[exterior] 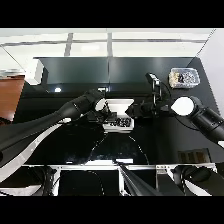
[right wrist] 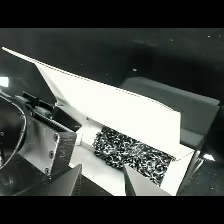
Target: Fold the box and place the chain.
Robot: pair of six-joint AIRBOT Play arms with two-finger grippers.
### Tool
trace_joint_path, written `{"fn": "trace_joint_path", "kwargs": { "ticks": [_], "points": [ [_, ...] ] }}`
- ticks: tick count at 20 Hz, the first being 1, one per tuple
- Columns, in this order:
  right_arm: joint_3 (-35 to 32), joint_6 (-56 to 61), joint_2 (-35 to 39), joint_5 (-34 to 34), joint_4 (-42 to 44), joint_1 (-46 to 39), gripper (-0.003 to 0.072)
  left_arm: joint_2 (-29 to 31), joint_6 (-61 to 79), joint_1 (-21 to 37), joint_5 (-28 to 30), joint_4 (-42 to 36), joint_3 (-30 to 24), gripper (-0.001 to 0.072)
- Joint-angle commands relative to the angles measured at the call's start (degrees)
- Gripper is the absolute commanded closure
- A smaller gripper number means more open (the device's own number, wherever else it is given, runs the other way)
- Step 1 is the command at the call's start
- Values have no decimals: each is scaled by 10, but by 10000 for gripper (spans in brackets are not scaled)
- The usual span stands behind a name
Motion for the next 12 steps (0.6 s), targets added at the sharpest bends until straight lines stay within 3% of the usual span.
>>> {"fn": "trace_joint_path", "kwargs": {
  "ticks": [1, 6, 7, 8, 9, 12],
  "points": [
    [4, 1, -2, 14, -43, -20, 379, 0, 0, 0, 7, 0, 0, 681],
    [4, -7, 2, 35, -73, -81, 379, 0, 7, 0, -11, -4, 2, 668],
    [4, -14, 2, 39, -75, -83, 379, 0, 7, 0, -30, 1, 10, 476],
    [4, -21, 2, 42, -76, -83, 379, 3, 7, -2, -48, 13, 20, 225],
    [4, -24, 2, 43, -77, -83, 379, 11, 7, -7, -61, 34, 31, 140],
    [4, -24, 2, 44, -80, -83, 379, 76, 33, -27, -89, 119, 41, 140]
  ]
}}
